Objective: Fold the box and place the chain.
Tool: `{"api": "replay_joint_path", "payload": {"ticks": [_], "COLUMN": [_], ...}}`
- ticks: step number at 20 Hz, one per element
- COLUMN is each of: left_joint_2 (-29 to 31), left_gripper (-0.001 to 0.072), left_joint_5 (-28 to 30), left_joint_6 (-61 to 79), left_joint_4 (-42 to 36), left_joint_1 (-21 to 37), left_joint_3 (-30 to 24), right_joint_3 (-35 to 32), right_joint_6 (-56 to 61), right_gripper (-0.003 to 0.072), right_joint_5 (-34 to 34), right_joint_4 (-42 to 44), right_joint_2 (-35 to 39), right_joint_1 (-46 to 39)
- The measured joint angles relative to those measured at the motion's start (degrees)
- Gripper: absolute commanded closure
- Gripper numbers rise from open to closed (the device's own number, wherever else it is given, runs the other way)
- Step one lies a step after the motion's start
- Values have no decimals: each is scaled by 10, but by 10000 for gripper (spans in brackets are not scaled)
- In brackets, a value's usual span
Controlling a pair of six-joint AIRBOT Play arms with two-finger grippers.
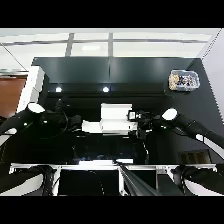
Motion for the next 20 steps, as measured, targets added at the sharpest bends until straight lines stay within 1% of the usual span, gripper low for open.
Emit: {"api": "replay_joint_path", "payload": {"ticks": [3,6,7,8,9,10,15,17,20], "left_joint_2": [-23,-32,-33,-34,-35,-35,-37,-37,-37], "left_gripper": [682,681,663,495,173,-6,0,27,28], "left_joint_5": [1,-17,-27,-39,-51,-59,-88,-99,-106], "left_joint_6": [35,57,62,65,69,70,75,75,66], "left_joint_4": [-44,-63,-66,-69,-71,-72,-78,-79,-62], "left_joint_1": [-46,-58,-57,-55,-52,-48,-40,-51,-78], "left_joint_3": [16,34,39,43,47,49,66,80,113], "right_joint_3": [0,0,0,0,0,0,0,0,0], "right_joint_6": [0,0,0,0,0,0,0,0,0], "right_gripper": [205,205,205,205,205,205,205,205,205], "right_joint_5": [0,0,0,0,0,0,0,0,0], "right_joint_4": [0,0,0,0,0,0,0,0,0], "right_joint_2": [0,0,0,0,0,0,0,0,0], "right_joint_1": [0,0,0,0,0,0,0,0,0]}}
